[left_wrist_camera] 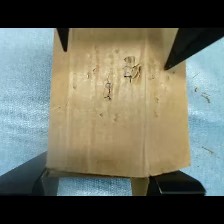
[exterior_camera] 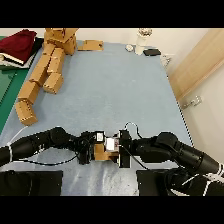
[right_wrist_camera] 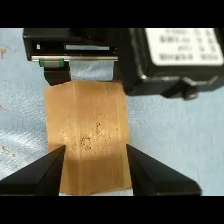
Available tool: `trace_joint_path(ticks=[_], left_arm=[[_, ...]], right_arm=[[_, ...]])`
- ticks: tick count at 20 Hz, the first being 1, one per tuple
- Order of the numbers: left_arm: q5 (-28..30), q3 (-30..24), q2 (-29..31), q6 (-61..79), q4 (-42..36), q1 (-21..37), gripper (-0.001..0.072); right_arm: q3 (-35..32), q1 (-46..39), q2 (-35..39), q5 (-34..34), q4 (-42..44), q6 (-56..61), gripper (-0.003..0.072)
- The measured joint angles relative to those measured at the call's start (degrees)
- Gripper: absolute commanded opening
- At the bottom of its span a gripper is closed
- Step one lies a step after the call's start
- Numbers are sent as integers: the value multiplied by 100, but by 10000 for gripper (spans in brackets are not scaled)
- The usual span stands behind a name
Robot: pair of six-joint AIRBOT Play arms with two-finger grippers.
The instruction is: Fold the box.
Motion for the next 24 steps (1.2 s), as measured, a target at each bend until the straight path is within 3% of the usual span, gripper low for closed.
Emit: trace_joint_path(ticks=[5,12,24], left_arm=[[0,0,0,2,0,0,488],[2,0,0,-17,-9,0,488],[0,0,0,7,2,0,488]], right_arm=[[0,417,-68,-24,-214,-2,598],[52,597,-256,146,-1300,782,597],[358,994,170,-367,-472,1045,597]])
